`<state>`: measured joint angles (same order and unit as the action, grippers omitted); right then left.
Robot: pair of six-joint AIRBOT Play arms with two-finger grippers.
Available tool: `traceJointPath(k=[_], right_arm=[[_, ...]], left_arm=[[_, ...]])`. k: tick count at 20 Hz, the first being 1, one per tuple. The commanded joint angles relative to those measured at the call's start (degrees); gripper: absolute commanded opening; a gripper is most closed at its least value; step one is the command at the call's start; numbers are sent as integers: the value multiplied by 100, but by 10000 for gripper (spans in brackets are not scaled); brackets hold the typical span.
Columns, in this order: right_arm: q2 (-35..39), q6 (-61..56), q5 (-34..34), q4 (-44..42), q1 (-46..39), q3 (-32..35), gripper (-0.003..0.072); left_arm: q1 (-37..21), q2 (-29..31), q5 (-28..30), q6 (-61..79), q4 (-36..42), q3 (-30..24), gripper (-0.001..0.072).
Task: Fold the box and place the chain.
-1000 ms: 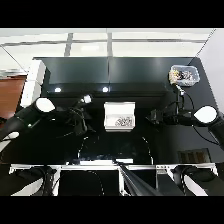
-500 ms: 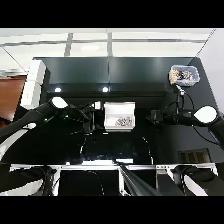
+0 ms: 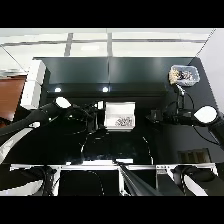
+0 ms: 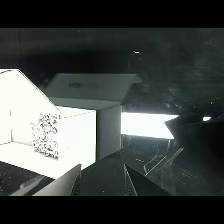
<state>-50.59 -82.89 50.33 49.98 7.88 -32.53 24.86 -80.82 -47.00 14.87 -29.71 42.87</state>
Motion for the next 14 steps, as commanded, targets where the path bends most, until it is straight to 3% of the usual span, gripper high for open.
traceJointPath(k=[1, 3, 6, 8, 9, 10, 14], right_arm=[[2, 0, -2, -2, 2, -4, 318], [2, 0, -2, -2, 2, -4, 319], [2, 2, -4, 0, 2, -4, 318], [2, 2, -79, 0, 2, -4, 338], [2, 4, -203, -20, 4, -7, 590], [2, 31, -361, -44, 2, -20, 670], [-391, 87, -850, -35, 2, -769, 669]], left_arm=[[166, -35, 221, 42, 35, 9, 712], [264, -35, 378, 50, 24, 9, 695], [262, -35, 455, 44, 20, 9, 395], [264, -35, 481, 44, 20, 9, 370], [264, -35, 481, 44, 20, 9, 370], [264, -35, 481, 44, 20, 9, 370], [264, -35, 481, 44, 20, 9, 370]])
